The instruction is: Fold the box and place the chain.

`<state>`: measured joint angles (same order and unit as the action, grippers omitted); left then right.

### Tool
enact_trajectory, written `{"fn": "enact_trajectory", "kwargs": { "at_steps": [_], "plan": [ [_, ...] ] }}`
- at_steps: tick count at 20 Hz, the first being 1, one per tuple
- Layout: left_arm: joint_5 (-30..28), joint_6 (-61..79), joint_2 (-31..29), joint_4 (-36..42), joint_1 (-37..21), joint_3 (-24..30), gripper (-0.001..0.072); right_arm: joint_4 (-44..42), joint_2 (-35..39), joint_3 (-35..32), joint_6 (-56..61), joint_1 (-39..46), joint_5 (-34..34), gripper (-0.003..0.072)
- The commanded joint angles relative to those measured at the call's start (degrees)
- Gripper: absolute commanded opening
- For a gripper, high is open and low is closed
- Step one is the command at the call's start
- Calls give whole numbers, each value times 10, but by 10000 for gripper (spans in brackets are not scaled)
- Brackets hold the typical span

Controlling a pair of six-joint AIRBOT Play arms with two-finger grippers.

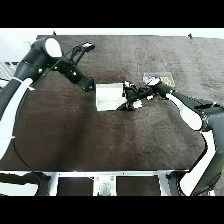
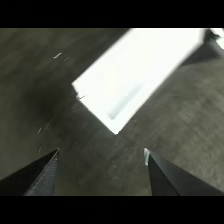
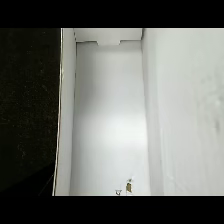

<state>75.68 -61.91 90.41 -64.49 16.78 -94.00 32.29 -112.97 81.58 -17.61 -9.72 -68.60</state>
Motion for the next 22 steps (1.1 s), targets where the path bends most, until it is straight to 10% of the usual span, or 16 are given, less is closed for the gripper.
{"fn": "enact_trajectory", "kwargs": {
  "at_steps": [1, 5, 11, 22],
  "plan": [
    [-64, 237, -7, 129, -71, 65, 619, 0, 0, 0, 0, -1, 0, 455],
    [-116, 256, -7, 152, -84, 83, 601, 0, 0, 0, 0, -1, 0, 455],
    [-84, 659, -6, 169, -84, 145, 670, 0, 0, 0, 0, -1, 0, 455],
    [-90, 587, 81, 203, -83, 148, 720, 0, 0, 0, 0, -1, 0, 455]
  ]
}}
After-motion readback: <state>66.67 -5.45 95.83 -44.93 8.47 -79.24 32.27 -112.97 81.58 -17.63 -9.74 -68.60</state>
